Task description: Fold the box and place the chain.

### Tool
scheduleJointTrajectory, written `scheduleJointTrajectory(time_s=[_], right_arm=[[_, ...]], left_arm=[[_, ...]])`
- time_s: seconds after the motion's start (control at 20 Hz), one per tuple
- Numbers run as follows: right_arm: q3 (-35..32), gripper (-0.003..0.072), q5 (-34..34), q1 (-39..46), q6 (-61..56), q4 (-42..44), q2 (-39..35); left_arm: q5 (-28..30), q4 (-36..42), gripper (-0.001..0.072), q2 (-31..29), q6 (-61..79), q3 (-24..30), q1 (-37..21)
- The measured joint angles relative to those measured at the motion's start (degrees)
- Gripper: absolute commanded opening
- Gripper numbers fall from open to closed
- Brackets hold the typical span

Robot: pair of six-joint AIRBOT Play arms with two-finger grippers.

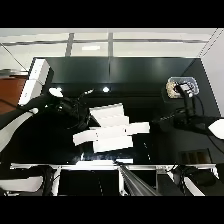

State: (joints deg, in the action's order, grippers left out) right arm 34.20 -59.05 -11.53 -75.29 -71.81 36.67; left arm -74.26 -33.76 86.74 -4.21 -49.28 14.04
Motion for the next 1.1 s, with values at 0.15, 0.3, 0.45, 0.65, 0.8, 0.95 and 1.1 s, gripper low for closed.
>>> scheduleJointTrajectory(time_s=[0.15,0.3,0.45,0.65,0.8,0.95,1.1], right_arm=[[1.84,0.072,-1.64,1.55,3.32,-6.84,0.0],[2.51,0.0719,-2.16,2.14,4.83,-9.46,0.0],[2.69,0.072,-1.4,2.32,5.49,-8.87,0.07],[0.57,0.072,0.5,0.35,14.25,-2.6,0.83],[-2.91,0.072,5.88,-3.48,21.11,3.21,2.1],[-5.99,0.072,11.06,-9.55,27.08,7.19,4.13],[-8.2,0.072,15.89,-14.99,30.56,8.61,6.82]], left_arm=[[6.62,-3.39,0.0028,-6.84,3.17,2.99,1.31],[12.15,-8.85,0.0029,-11.41,8.85,6.93,3.52],[17.51,-9.25,0.0029,-13.18,11.1,9.77,4.59],[21.66,-4.68,0.003,-13.44,12.28,11.43,5.07],[22.14,-1.36,0.0032,-12.17,12.7,11.89,5.18],[21.66,0.2,0.0032,-10.56,13.79,12.02,5.2],[20.72,0.79,0.0032,-9.84,16.0,12.07,5.33]])
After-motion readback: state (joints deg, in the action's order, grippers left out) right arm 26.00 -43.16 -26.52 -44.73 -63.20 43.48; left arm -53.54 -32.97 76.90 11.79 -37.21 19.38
